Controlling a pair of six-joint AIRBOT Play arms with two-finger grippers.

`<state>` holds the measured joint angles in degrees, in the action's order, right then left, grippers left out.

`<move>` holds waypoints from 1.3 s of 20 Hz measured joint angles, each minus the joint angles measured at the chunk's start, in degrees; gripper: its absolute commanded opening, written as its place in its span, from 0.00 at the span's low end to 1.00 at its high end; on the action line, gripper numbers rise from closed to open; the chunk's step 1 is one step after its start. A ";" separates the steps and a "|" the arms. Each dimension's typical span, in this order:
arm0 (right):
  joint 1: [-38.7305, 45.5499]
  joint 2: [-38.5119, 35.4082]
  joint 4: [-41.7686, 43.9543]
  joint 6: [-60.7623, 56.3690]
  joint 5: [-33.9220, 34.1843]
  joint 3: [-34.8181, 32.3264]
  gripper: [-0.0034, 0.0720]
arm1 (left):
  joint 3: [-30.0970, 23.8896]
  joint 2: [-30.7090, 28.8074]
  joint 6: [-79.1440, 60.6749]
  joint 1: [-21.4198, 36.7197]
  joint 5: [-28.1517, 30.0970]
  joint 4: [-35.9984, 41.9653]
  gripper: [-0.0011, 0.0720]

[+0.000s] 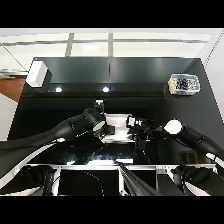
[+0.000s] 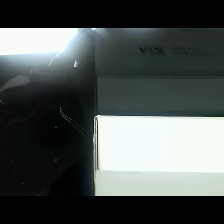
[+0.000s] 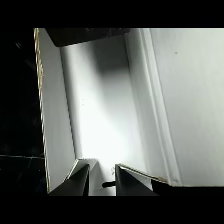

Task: Fold the box and place the chain.

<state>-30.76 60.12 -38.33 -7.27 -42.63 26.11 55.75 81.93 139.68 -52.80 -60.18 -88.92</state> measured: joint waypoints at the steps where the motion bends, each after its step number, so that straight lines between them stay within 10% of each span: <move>1: 0.00 0.09 0.11 0.00 0.00 0.00 0.30 | 0.00 0.00 0.00 0.00 0.02 0.02 0.05; 4: 0.00 0.68 0.37 -0.02 0.48 0.02 0.33 | 0.00 0.00 0.00 0.00 0.09 0.04 0.05; 6: -0.02 0.92 0.42 -0.02 0.74 0.04 0.56 | 0.00 0.00 0.00 0.00 0.15 0.04 0.05; 7: 0.00 0.98 0.48 -0.02 0.94 0.04 0.37 | 0.00 0.00 0.02 0.00 0.13 0.04 0.05; 10: 0.00 1.14 0.79 0.00 1.22 0.04 0.53 | 0.00 0.00 0.02 0.00 0.17 0.04 0.05; 11: -0.04 1.14 0.87 -0.02 1.44 0.04 0.27 | 0.00 0.00 0.09 0.00 0.15 0.04 0.05; 13: -0.04 1.14 1.36 -0.02 1.66 0.04 0.13 | 0.00 0.00 0.13 0.00 0.28 0.04 0.05; 26: 31.50 -10.38 -19.52 -58.71 -17.73 3.02 0.12 | 0.00 0.00 0.02 0.00 0.13 -0.11 0.06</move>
<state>0.73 49.74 -57.84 -65.98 -60.36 29.12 55.75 81.93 139.70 -52.80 -60.05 -89.03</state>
